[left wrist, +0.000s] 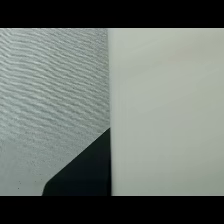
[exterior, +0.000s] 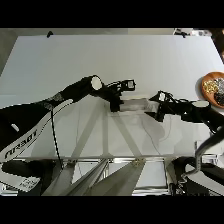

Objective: Fold the box and place the chain.

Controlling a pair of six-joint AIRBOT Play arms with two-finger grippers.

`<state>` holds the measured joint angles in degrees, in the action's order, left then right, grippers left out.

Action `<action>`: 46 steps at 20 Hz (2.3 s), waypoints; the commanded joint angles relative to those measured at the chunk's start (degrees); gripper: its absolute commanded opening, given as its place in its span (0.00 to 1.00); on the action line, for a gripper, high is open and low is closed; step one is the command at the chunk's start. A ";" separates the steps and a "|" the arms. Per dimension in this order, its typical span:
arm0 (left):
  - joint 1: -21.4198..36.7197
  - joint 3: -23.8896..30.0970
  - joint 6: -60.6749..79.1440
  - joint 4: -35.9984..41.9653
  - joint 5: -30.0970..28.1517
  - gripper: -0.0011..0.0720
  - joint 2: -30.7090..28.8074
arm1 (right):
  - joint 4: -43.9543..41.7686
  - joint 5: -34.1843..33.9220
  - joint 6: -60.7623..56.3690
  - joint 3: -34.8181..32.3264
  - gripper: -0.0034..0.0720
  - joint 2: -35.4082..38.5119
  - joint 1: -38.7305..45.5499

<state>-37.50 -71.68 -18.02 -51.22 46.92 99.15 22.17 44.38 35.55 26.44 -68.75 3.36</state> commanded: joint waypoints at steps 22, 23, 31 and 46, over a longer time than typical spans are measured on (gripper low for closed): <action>-0.04 0.02 0.02 -0.02 0.04 0.03 0.00 | 2.12 4.31 1.77 3.85 0.96 -4.87 -5.27; -0.04 0.02 0.02 -0.02 0.04 0.03 0.00 | 2.23 4.74 1.16 3.85 0.96 -4.87 -5.75; -0.04 0.02 0.02 -0.02 0.04 0.03 0.00 | 7.87 9.38 -8.81 3.85 0.96 -4.81 -6.08; -0.09 0.02 0.00 -0.04 0.04 0.03 0.00 | 14.25 7.21 -16.87 2.49 0.95 -5.05 -1.86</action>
<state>-37.58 -71.68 -18.24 -51.07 46.50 99.20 36.01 52.51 19.70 29.50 -73.80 0.49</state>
